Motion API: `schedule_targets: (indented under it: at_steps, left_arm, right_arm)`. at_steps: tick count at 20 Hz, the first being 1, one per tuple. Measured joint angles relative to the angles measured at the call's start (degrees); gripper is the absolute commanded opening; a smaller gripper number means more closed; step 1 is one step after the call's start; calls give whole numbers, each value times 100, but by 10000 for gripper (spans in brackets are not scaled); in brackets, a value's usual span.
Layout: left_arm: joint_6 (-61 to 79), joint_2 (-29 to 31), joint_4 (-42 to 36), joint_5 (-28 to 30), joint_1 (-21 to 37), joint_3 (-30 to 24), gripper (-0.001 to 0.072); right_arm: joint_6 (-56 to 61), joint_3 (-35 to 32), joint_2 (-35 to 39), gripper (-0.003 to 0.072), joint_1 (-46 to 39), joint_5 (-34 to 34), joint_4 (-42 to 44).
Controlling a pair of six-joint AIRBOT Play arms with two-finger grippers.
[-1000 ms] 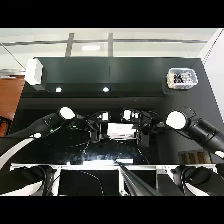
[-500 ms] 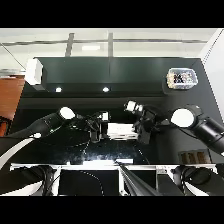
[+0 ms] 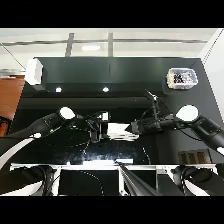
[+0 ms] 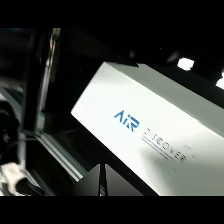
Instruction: Fold the box and place the chain.
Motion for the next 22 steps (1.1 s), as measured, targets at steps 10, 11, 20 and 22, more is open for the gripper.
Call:
schedule_targets:
  at_steps: [10, 11, 20, 22]
  left_arm:
    - [4, 0, 2, 0, 0, 0, 504]
    - [4, 0, 2, 0, 0, 0, 505]
    - [2, 0, 2, 0, 0, 0, 505]
    - [2, 0, 2, -2, 0, 0, 505]
  right_arm:
    - [157, -96, -844, 42, 271, -483, 581]
    - [175, -96, -868, 42, 289, -511, 533]
    - [295, -96, -966, 42, 323, -649, 216]
    - [297, -96, -1012, 42, 323, -645, 197]
